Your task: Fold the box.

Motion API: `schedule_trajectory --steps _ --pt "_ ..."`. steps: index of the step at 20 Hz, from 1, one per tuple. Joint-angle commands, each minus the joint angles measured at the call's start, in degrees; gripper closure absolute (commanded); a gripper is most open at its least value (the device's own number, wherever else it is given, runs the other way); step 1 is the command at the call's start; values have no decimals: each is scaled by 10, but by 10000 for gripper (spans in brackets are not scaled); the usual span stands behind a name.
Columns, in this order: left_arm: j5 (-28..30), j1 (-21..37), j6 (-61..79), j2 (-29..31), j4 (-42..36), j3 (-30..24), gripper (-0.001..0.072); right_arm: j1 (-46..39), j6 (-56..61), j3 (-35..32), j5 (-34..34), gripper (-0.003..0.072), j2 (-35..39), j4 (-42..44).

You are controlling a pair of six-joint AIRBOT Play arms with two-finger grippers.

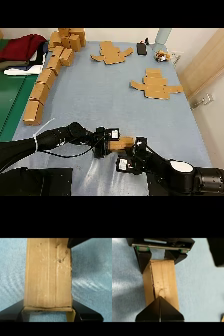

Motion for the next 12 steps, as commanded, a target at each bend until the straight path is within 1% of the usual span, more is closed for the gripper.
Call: schedule_trajectory --steps 1,12 --pt "0 0 0 0 0 1 187 6 17 -1 18 683 -17 -21" --pt "0 0 0 0 0 1 187 5 17 -3 17 683 -17 -4"
